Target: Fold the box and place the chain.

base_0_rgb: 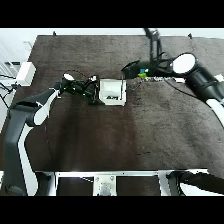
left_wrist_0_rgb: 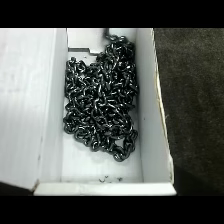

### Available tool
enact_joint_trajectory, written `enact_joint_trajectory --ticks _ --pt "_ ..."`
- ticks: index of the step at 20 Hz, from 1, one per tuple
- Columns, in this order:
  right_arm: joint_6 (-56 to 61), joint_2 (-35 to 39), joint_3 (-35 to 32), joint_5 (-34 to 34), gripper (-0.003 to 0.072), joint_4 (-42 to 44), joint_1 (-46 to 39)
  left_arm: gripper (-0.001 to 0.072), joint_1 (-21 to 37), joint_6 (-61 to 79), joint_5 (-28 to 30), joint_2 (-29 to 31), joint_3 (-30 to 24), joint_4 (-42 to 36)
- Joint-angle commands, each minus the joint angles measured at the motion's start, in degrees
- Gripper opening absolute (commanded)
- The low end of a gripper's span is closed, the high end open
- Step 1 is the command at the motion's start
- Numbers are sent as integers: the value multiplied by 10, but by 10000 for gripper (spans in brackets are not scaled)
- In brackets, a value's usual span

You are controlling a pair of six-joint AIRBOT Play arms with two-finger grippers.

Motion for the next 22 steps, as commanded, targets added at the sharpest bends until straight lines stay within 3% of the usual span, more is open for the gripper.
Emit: enact_joint_trajectory --ticks 1,7,8,9,10,14,18,21,22 --pt "2 -48 -6 -31 3 11 29 459 0 0 -5 0 1 0" --pt "2 -134 -6 -81 7 17 68 459 0 0 -5 0 1 0" --pt "2 -148 -6 -81 79 16 64 459 0 0 -5 0 1 0" --pt "2 -156 -6 -76 302 13 58 459 0 0 -5 0 1 0" --pt "2 -156 -6 -69 344 7 49 459 0 0 -5 0 1 0" --pt "2 -111 -7 -12 324 -7 -12 459 0 0 -5 0 1 0" --pt "19 -79 -29 -18 331 -45 -112 459 0 0 -5 0 1 0" --pt "55 -105 -45 -78 520 -34 -185 459 0 0 -5 0 1 0" --pt "55 -121 -45 -97 532 -20 -195 459 0 0 -5 0 1 0"
